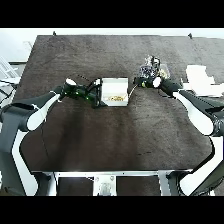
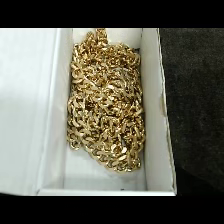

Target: Fold the box and place the chain.

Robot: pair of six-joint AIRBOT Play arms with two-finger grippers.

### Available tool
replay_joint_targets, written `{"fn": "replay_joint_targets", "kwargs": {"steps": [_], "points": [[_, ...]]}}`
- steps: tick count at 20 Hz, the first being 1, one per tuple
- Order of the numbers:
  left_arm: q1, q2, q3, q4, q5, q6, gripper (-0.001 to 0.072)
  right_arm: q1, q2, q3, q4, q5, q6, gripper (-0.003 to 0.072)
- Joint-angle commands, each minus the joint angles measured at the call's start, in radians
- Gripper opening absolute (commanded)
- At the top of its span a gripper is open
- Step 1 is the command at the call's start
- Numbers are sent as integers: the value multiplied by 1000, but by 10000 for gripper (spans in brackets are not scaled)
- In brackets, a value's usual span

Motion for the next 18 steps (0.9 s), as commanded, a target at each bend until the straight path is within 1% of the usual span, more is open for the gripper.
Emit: {"fn": "replay_joint_targets", "kwargs": {"steps": [1, 4, 9, 12, 14, 16, 18], "points": [[1, 1, 1, 0, 0, 0, 310, -3, 7, 6, -10, 3, -41, 9], [1, 1, 1, 0, -2, 0, 310, 19, 116, 5, -20, 31, -42, 9], [1, 1, 1, 0, -3, 0, 310, 86, 420, 5, -125, 148, -42, 9], [1, 1, 1, 0, -2, 0, 310, 151, 560, 5, -177, 219, -42, 9], [1, 1, 1, 0, -2, 0, 310, 195, 609, 5, -177, 257, -42, 9], [1, 1, 1, 0, -2, 0, 310, 241, 621, 3, -177, 286, -42, 10], [1, 1, 1, 0, -2, 0, 310, 290, 618, -28, -176, 277, -42, 10]]}}
